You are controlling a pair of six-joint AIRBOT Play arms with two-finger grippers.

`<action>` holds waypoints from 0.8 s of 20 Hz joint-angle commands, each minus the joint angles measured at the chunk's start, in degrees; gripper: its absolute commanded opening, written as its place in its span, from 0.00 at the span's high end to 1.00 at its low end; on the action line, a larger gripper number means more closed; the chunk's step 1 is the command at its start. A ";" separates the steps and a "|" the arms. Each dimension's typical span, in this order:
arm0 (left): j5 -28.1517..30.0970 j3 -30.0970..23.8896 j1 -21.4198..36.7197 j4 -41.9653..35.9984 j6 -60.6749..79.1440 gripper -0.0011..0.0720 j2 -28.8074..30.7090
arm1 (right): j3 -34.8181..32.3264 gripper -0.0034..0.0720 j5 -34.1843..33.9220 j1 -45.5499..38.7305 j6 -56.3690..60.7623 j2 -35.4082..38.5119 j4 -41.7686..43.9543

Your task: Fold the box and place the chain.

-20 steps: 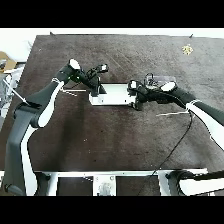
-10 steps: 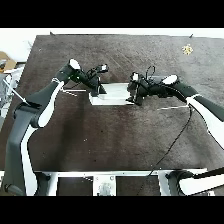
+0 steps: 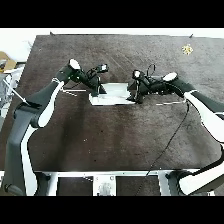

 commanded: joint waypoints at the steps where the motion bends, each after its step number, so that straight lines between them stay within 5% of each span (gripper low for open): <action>1: 0.00 0.00 -0.02 0.00 0.02 0.97 -0.02 | 4.31 0.09 5.81 -0.33 0.02 -3.19 0.04; 16: 0.00 0.00 -0.02 -1.90 0.02 0.97 -0.02 | 14.12 0.09 15.02 -0.20 -0.26 -15.78 3.04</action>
